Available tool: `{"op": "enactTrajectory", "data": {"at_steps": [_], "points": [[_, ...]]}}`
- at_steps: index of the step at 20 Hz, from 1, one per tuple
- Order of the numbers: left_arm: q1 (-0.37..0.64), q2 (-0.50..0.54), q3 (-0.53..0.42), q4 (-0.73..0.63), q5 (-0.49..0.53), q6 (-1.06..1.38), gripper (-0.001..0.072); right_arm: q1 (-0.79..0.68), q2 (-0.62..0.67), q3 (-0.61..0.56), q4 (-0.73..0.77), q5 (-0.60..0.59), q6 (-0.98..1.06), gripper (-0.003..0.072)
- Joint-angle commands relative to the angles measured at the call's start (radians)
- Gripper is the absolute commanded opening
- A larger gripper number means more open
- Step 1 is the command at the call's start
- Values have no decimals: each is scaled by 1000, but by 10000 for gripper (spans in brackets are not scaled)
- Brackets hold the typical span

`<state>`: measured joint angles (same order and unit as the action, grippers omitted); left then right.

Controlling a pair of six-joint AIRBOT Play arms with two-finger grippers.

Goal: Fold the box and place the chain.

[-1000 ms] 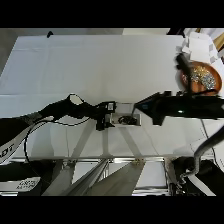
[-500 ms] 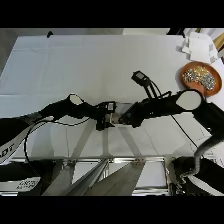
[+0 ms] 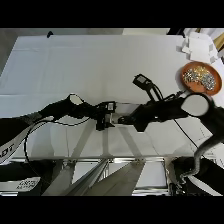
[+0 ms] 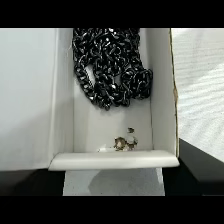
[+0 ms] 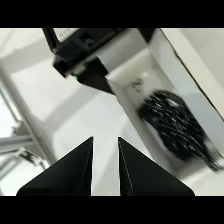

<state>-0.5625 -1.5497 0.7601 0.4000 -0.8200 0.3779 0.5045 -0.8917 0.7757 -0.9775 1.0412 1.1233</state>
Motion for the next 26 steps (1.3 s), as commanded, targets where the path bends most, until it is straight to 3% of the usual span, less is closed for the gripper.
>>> {"op": "enactTrajectory", "data": {"at_steps": [1, 5, 8, 10, 12, 20, 26], "points": [[0, 0, 1, 0, 0, 0, 348, -40, 108, 1, -299, 51, 214, 158], [0, 0, 1, 0, 0, 0, 348, -209, 125, 1, -396, 89, 312, 160], [0, 0, 0, 0, 0, 0, 348, -318, 119, 1, -412, 24, 312, 207], [0, 0, 1, 0, 0, 0, 348, -381, 77, 1, -412, 3, 312, 293], [0, 0, 1, 0, 0, 0, 348, -421, 6, 0, -422, -8, 312, 300], [0, 0, 1, 0, 0, 0, 348, -440, -331, -2, -443, -212, 380, 299], [0, 0, 0, 0, 0, 0, 348, -443, -439, -2, -483, -245, 453, 299]]}}
